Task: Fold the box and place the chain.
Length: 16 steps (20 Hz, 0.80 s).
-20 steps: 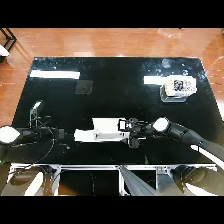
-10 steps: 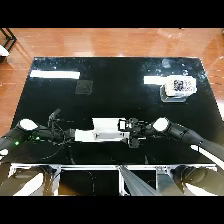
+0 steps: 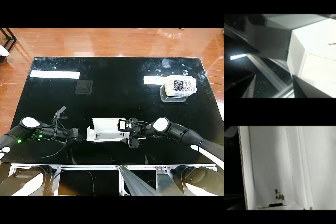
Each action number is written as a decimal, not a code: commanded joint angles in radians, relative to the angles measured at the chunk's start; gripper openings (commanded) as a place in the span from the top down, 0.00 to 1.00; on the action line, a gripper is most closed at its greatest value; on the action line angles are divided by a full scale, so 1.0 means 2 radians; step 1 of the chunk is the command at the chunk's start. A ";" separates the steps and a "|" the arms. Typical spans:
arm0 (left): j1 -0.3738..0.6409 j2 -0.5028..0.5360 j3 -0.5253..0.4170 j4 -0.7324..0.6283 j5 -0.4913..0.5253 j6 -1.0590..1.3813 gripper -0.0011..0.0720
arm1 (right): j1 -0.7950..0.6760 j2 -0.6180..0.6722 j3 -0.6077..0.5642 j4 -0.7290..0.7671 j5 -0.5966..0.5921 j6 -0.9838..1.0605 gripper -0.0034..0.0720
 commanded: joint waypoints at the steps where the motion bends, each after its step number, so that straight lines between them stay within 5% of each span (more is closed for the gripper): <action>1: -0.006 0.001 0.012 -0.031 -0.023 0.011 0.13 | 0.000 0.000 0.000 0.000 0.000 0.000 0.55; 16: -0.061 0.026 0.037 -0.064 -0.019 -0.012 0.14 | 0.000 0.000 0.000 0.000 0.000 0.000 0.55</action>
